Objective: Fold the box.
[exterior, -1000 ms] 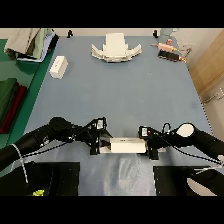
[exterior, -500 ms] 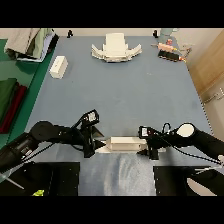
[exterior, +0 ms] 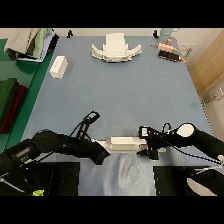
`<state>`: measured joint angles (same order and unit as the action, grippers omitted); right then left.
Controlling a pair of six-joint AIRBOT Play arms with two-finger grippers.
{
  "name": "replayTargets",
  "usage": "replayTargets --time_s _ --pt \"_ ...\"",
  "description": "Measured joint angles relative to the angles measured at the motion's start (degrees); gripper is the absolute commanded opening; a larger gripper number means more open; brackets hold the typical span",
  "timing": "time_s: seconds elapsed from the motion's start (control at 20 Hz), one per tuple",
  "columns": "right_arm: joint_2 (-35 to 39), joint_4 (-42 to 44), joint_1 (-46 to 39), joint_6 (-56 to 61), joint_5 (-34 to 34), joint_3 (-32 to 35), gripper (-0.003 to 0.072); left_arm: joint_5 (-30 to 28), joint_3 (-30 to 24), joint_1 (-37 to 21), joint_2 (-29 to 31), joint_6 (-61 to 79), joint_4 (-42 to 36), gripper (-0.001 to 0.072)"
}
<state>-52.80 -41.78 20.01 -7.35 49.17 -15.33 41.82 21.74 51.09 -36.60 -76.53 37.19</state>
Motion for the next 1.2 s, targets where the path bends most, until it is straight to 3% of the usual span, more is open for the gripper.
replayTargets --time_s 0.2,0.45,0.8,1.2 --pt "0.0 0.0 0.0 0.0 -0.02 0.0 0.0545 -12.66 3.85 5.79 -10.21 -5.75 -5.88 0.0013" --pt "0.0 0.0 0.0 0.0 -0.02 0.0 0.0545 -23.34 10.19 7.1 -18.97 -8.26 -8.59 0.0013" --pt "0.0 0.04 -0.02 0.02 0.0 0.0 0.0545 -22.8 12.04 1.49 -28.13 -11.91 -9.4 0.0012" --pt "-0.02 0.02 -0.02 -0.02 0.02 0.0 0.0545 -20.76 12.2 -0.33 -31.63 -13.07 -9.29 0.0013"
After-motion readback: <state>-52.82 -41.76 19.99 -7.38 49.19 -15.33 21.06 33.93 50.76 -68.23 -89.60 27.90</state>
